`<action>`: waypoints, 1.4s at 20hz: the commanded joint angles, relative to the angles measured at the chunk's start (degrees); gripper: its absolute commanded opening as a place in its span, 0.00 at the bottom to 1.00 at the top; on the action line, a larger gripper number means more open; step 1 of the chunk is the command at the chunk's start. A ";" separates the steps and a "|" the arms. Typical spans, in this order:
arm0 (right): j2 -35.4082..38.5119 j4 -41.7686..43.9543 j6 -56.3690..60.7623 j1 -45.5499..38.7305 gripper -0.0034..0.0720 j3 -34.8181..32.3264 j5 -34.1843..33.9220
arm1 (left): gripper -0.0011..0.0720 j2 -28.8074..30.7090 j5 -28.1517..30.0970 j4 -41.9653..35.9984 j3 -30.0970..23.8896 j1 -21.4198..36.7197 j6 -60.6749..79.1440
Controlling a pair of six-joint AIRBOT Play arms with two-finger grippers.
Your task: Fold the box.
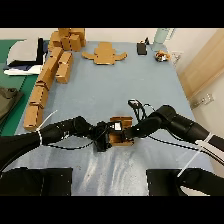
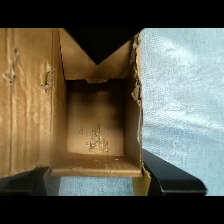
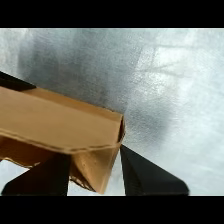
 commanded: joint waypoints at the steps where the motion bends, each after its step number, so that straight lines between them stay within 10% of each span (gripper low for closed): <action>1: -2.45 -6.58 13.51 4.98 0.67 2.86 -3.61 | 0.66 0.02 0.02 0.00 0.02 -0.04 0.00; 9: -12.31 -11.54 31.67 11.02 0.65 10.23 -13.07 | 0.66 0.02 0.02 0.00 0.02 -0.04 0.00; 16: -12.39 -18.45 34.29 11.02 0.05 10.29 -18.38 | 0.66 0.02 0.02 0.00 0.02 -0.04 0.00; 19: -12.39 -18.53 34.05 11.02 0.05 10.32 -18.21 | 0.66 0.02 0.04 0.00 0.02 -0.04 0.00; 22: -12.00 -18.40 33.97 11.02 0.55 10.32 -18.32 | 0.66 0.02 0.04 0.00 0.02 -0.04 0.00; 28: -9.70 -16.13 33.11 11.02 0.55 10.32 -18.29 | 0.66 0.02 0.04 0.00 0.02 -0.04 0.00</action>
